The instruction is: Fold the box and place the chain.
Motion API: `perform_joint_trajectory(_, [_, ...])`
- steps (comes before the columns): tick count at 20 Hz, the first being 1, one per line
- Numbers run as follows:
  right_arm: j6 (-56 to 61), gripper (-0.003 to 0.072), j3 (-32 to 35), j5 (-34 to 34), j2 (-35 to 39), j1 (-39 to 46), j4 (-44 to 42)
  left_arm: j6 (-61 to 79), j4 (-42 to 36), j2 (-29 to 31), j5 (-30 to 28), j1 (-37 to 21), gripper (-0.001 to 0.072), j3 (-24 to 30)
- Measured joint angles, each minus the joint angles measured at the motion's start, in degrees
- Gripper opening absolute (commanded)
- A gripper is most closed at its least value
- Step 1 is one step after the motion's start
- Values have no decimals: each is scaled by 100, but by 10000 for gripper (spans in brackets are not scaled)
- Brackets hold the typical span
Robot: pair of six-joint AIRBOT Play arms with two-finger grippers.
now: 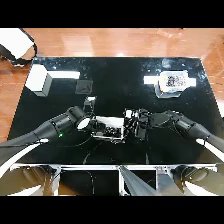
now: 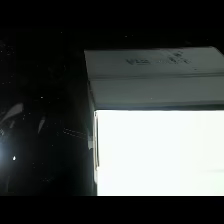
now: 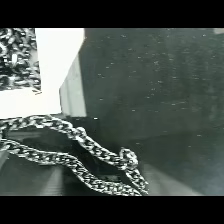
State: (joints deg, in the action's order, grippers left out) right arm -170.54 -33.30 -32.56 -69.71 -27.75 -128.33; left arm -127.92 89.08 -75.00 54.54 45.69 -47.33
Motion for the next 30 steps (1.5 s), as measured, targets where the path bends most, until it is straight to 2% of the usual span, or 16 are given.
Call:
perform_joint_trajectory(1, [13, 291, -2, 2, 0, 0, -4, 0, 0, 0, 0, 0, 21, 0])
perform_joint_trajectory(3, [55, 112, -2, -2, -7, 0, -42, 0, 0, 0, 0, 0, 21, 0])
perform_joint_trajectory(4, [85, 36, -4, -4, -11, 0, -44, 0, 0, 0, 0, 0, 21, 0])
perform_joint_trajectory(5, [142, 21, -4, -2, -13, 0, -57, 2, 0, 0, 0, 0, 22, 0])
perform_joint_trajectory(9, [444, 21, -13, -11, 4, 0, -48, 0, 0, 0, -2, 0, 21, 0])
perform_joint_trajectory(13, [1307, 22, -76, -127, 332, 0, -48, 0, 0, 0, -2, 0, 21, 0])
perform_joint_trajectory(24, [3812, 21, -444, -796, 2975, 0, -55, 2, 0, 0, -9, -7, 22, 0])
perform_joint_trajectory(30, [4395, 21, -1056, -1139, 3471, -129, -450, 2, 0, 0, -9, -7, 22, 0])
